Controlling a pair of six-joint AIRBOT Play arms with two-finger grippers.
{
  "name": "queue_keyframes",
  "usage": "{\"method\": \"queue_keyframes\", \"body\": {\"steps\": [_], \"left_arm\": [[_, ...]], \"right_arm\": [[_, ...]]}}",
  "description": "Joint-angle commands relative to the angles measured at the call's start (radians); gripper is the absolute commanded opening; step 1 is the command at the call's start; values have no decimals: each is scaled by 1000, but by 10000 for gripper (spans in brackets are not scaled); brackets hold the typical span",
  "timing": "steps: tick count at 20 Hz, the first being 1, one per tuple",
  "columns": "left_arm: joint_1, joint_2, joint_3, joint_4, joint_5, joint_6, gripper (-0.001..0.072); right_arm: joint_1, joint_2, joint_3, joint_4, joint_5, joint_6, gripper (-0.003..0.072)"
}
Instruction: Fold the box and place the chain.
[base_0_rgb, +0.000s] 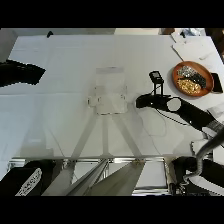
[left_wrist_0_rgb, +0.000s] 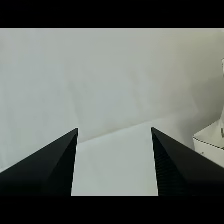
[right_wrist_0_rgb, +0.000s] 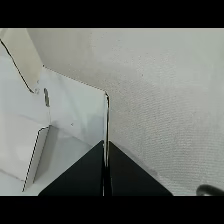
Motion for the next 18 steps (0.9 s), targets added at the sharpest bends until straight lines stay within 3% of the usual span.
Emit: {"method": "queue_keyframes", "body": {"steps": [1,18], "left_arm": [[1,0,0,0,0,0,498],[0,-2,0,-17,19,0,498]], "right_arm": [[4,0,-1,7,17,13,9],[4,0,-1,5,43,12,10]]}}
